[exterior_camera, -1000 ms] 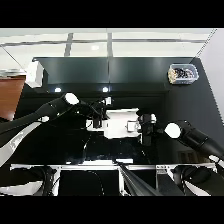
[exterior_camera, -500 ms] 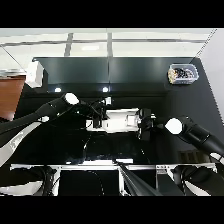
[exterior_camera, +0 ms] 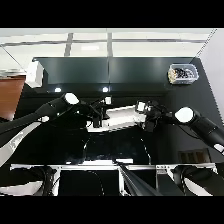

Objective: Fold the box and place the chain.

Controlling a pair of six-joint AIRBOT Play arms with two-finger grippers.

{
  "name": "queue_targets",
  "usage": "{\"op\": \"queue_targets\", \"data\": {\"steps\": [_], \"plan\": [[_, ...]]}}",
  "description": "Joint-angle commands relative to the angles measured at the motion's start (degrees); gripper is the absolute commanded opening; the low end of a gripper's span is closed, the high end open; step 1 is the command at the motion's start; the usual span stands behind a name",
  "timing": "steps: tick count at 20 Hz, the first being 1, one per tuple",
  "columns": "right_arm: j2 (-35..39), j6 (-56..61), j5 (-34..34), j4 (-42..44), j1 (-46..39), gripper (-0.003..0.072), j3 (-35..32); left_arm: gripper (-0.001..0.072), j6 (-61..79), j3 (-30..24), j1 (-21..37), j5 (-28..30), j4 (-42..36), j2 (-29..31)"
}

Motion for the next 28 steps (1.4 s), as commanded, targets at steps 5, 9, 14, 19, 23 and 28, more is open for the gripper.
{"op": "queue_targets", "data": {"steps": [5,9,14,19,23,28], "plan": [[-3.7,-15.4,5.1,13.4,-2.0,0.0708,0.1,0.0029,0.2,0.0,0.1,-0.2,1.0,0.0],[-3.7,-15.4,4.9,13.4,-2.3,0.0708,0.1,0.0029,0.7,0.1,0.0,-0.7,2.4,0.1],[-3.7,-15.3,2.8,13.1,-2.3,0.0708,0.1,0.0029,1.6,0.2,0.1,-1.7,4.6,0.1],[-3.7,-15.3,2.5,11.6,-2.3,0.0708,0.1,0.0028,1.6,0.2,0.1,-1.7,4.6,0.1],[-3.7,-15.4,3.7,11.7,-2.3,0.0708,0.1,0.0028,1.6,0.2,0.1,-1.6,4.6,0.1],[-3.7,-15.4,7.6,12.3,-2.2,0.0708,0.1,0.0029,1.6,0.8,0.1,-1.7,4.6,0.1]]}}
